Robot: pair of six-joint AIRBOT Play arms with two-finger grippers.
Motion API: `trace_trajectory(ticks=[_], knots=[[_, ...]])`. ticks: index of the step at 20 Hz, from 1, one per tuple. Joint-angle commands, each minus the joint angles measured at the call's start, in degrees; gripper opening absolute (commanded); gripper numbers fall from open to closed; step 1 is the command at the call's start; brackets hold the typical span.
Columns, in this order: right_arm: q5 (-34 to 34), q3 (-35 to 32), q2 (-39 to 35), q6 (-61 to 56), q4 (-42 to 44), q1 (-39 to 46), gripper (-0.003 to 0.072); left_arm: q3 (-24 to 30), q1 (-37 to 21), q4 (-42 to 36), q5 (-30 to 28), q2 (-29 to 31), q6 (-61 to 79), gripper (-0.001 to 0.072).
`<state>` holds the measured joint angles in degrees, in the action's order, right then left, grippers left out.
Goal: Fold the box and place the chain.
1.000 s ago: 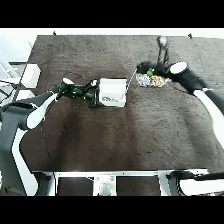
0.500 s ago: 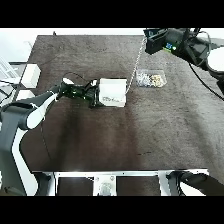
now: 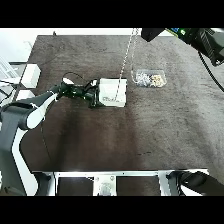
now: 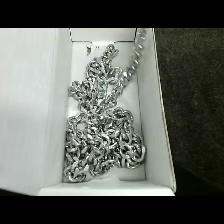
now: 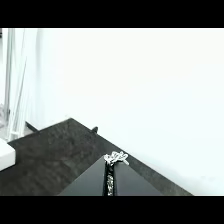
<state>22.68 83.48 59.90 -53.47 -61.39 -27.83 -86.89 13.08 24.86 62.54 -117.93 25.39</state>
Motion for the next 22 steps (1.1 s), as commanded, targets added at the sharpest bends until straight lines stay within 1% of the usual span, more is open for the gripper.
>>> trace_trajectory(ticks=[1, 5, 8, 13, 16, 20, 22], knots=[[-0.31, 0.70, 0.04, -1.22, -1.05, -2.36, 0.0010, 0.02, -0.02, 0.00, 0.04, 0.00, 0.00, 0.0387], [-0.33, -0.68, 2.14, -3.82, -1.03, -5.16, 0.0011, 0.02, -0.02, 0.00, 0.02, 0.00, 0.00, 0.0386], [-0.37, -2.69, 4.81, -6.40, -0.85, -5.31, 0.0011, 0.02, -0.02, 0.02, 0.04, 0.00, -0.02, 0.0386], [-0.39, -4.11, 8.94, -8.33, -0.63, -5.22, 0.0011, 0.02, -0.02, 0.02, 0.02, 0.00, 0.00, 0.0387], [-0.72, -8.87, 11.96, -11.65, -0.66, -4.83, 0.0012, 0.02, -0.02, 0.02, 0.04, 0.00, 0.00, 0.0387], [-7.21, -19.76, 17.53, -14.08, -0.59, -3.98, 0.0011, 0.02, -0.02, 0.00, 0.04, 0.00, -0.02, 0.0387], [-8.11, -23.54, 20.35, -14.05, -0.61, -3.48, 0.0017, 0.02, -0.02, 0.02, 0.04, 0.00, -0.02, 0.0387]])
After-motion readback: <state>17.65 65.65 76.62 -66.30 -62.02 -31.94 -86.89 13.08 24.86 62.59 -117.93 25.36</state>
